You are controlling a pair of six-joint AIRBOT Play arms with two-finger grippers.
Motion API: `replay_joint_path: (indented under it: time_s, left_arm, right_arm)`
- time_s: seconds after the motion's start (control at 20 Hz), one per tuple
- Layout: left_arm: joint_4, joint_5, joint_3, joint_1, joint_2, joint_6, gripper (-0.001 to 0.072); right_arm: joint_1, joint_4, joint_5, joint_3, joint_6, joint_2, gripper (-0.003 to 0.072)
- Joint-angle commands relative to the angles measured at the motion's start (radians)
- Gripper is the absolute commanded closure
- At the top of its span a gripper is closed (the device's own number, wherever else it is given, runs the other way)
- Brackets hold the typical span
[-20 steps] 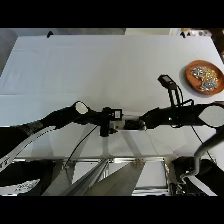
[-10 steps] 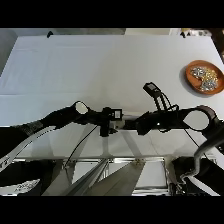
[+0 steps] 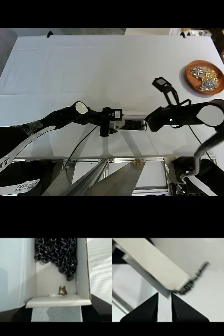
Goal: Fold the box and place the chain.
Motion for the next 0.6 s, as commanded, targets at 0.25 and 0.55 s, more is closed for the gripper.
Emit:
replay_joint_path:
  time_s: [0.25,0.55]
  left_arm:
    - [0.0,-0.002,0.0,0.0,0.0,0.0,0.0659]
    - [0.0,-0.002,0.0,0.0,0.0,0.0,0.0659]
  right_arm:
    - [-0.221,0.022,-0.074,-0.191,-0.802,0.037,0.0515]
    - [-0.221,0.14,-0.261,-0.332,-1.341,0.02,0.0341]
